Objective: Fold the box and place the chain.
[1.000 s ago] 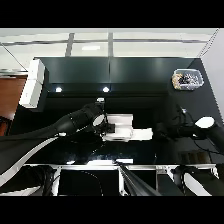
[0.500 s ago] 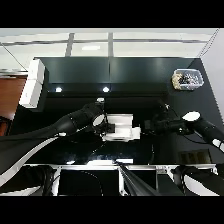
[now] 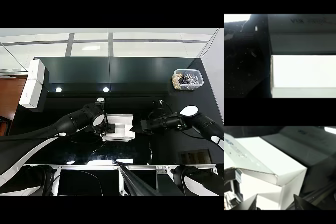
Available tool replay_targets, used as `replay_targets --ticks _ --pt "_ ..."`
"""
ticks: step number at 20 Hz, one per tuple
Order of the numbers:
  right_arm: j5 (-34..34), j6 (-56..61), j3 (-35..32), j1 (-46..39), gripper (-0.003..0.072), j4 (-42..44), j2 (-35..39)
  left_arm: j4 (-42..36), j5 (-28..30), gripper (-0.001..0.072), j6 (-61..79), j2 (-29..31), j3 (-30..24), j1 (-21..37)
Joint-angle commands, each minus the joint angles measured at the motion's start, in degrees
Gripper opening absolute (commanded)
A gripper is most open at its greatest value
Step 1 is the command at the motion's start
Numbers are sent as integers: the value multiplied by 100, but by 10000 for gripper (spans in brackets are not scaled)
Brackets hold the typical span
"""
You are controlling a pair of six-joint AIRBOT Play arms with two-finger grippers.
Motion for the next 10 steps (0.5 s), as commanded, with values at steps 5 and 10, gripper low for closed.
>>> replay_targets --ticks 5,10 --pt "-769 1086 271 907 541 -964 -4 2 2 29 0 2 4 2" --pt "-1482 2782 807 1526 491 -1926 -9 2 0 29 0 2 4 2"
